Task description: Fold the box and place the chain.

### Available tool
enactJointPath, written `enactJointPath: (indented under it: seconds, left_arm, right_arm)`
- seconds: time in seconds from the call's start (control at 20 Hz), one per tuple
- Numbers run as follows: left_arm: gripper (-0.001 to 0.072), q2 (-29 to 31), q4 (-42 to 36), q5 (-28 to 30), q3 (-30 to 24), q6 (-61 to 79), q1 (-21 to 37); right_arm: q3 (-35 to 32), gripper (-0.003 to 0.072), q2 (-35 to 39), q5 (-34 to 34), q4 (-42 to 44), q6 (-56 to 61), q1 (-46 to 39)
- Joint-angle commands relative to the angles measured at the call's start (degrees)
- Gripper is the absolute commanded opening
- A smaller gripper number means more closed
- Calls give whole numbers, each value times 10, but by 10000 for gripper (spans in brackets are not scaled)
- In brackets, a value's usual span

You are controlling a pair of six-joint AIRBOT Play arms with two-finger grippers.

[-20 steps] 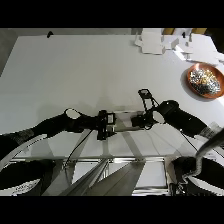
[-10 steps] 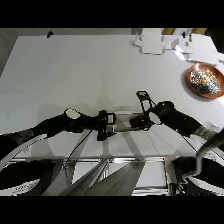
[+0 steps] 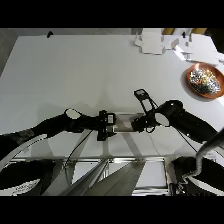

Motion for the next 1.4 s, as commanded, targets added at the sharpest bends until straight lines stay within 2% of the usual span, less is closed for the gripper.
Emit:
enactJointPath:
  seconds: [0.0,0.15,0.25,0.35,0.6,0.8,0.95,1.05,1.35]
  left_arm:
    - [134,0,0,-2,0,-1,0]
    - [134,0,0,-2,0,-1,0]
    - [134,0,0,-3,0,-1,0]
    - [134,0,0,-5,0,-1,0]
    - [134,0,0,-5,0,-1,0]
    - [134,0,0,-5,0,-1,0]
    - [134,0,0,-5,0,-1,0]
    - [134,0,0,-5,0,-1,0]
    - [134,0,0,-5,0,-1,0]
  right_arm:
    - [65,428,55,82,-36,-76,-1]
    - [163,427,67,106,-77,-103,-52]
    - [209,423,67,60,-88,-135,-123]
    - [215,372,65,-8,-88,-154,-210]
    - [215,371,-3,-32,-85,-179,-435]
    - [215,371,-75,-85,-70,-179,-582]
    - [215,366,-119,-118,-59,-179,-646]
    - [215,283,-145,-139,-55,-179,-669]
    - [215,283,-213,-154,-15,-179,-681]
